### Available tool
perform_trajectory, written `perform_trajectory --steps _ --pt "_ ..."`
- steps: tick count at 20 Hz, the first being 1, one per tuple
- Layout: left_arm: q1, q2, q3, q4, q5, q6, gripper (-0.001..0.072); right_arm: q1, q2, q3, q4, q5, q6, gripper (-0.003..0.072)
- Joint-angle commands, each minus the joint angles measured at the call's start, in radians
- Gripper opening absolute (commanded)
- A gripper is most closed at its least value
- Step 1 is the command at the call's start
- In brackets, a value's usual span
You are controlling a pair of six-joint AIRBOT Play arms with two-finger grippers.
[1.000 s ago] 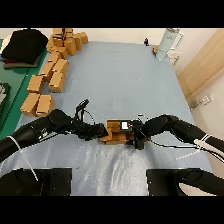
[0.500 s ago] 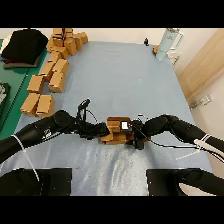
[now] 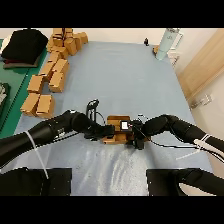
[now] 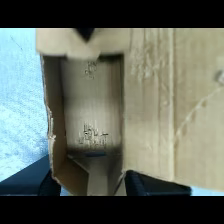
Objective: Fold the box.
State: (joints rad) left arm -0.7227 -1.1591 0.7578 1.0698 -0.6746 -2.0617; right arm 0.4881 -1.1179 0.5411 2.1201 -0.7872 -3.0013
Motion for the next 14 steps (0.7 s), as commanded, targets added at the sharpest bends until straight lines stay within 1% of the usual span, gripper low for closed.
perform_trajectory --steps 1,3,6,9,14 --pt "-0.066 -0.070 0.098 0.198 -0.112 -0.203 0.0522 0.000 0.000 0.000 0.000 0.000 0.000 0.0488" --pt "-0.089 -0.089 0.144 0.262 -0.178 -0.260 0.0522 0.000 0.000 0.000 0.000 0.000 0.000 0.0488" --pt "-0.114 -0.105 0.186 0.343 -0.220 -0.357 0.0521 0.000 0.000 0.000 0.000 0.000 0.000 0.0488" --pt "-0.119 -0.145 0.234 0.371 -0.280 -0.374 0.0521 0.000 0.000 0.000 0.000 0.000 0.000 0.0488" --pt "-0.120 -0.267 0.350 0.386 -0.373 -0.373 0.0522 0.000 0.000 0.000 0.000 0.000 0.000 0.0488"
